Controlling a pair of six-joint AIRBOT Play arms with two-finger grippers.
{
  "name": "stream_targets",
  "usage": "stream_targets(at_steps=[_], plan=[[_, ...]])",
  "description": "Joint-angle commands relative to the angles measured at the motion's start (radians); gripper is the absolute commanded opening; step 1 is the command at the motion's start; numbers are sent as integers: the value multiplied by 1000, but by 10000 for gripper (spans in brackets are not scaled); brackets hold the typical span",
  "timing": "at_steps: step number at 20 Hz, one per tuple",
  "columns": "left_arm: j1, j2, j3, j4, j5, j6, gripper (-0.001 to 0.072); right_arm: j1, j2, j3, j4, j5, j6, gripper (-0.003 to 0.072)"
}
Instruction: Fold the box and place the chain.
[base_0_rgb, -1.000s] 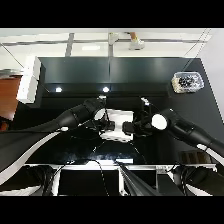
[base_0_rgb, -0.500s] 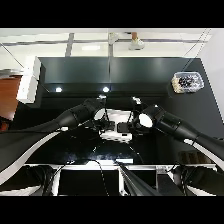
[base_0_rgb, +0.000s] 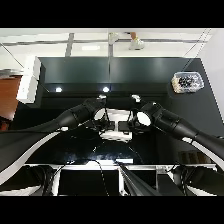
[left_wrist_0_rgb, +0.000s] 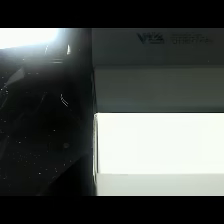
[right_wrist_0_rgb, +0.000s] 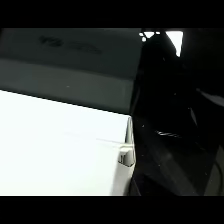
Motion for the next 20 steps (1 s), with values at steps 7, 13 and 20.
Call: stream_targets(at_steps=[7, 13, 20], plan=[[-1, 0, 0, 0, -2, 1, 33, 1, -38, 3, -17, 6, 14, 331], [-1, 0, 0, 0, -3, 1, 33, 1, -45, 3, -21, -11, 19, 301], [-1, 0, 0, 1, -4, 1, 33, 1, -45, 5, -16, 23, 18, 301]])
